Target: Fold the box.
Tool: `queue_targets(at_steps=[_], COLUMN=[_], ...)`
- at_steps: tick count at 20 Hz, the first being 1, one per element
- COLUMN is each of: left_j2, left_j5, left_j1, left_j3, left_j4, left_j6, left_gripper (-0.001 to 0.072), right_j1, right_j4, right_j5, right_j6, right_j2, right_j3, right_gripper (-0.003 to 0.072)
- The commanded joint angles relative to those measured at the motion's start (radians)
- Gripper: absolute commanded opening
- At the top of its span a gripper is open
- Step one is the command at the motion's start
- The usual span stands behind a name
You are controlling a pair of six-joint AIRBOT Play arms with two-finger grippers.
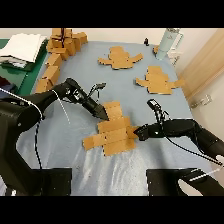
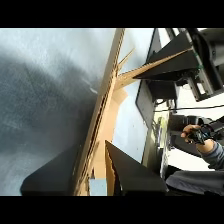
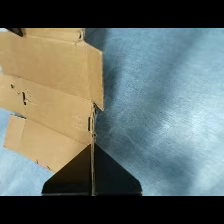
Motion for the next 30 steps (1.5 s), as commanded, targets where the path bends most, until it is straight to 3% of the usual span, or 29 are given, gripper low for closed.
queue_targets(at_steps=[1, 19, 20, 30], left_j2=[0.0, 0.0, 0.0, 0.0], left_j5=[0.016, 0.024, 0.017, 0.007], left_j1=[0.011, 0.015, 0.015, 0.015], left_j3=[-0.01, -0.01, -0.01, -0.01], left_j4=[-0.042, -0.056, -0.049, -0.002], left_j6=[0.027, 0.038, 0.044, 0.074], left_gripper=[0.023, 0.0221, 0.0009, 0.0016], right_j1=[0.001, 0.001, 0.001, 0.001], right_j4=[0.0, 0.0, 0.0, 0.001], right_j5=[0.004, 0.005, 0.006, 0.045], right_j6=[0.0, 0.0, 0.0, 0.011], right_j2=[-0.001, -0.001, -0.001, -0.001], right_j3=[0.0, 0.0, 0.0, 0.0], right_gripper=[0.0002, 0.0002, 0.0002, 0.0003])
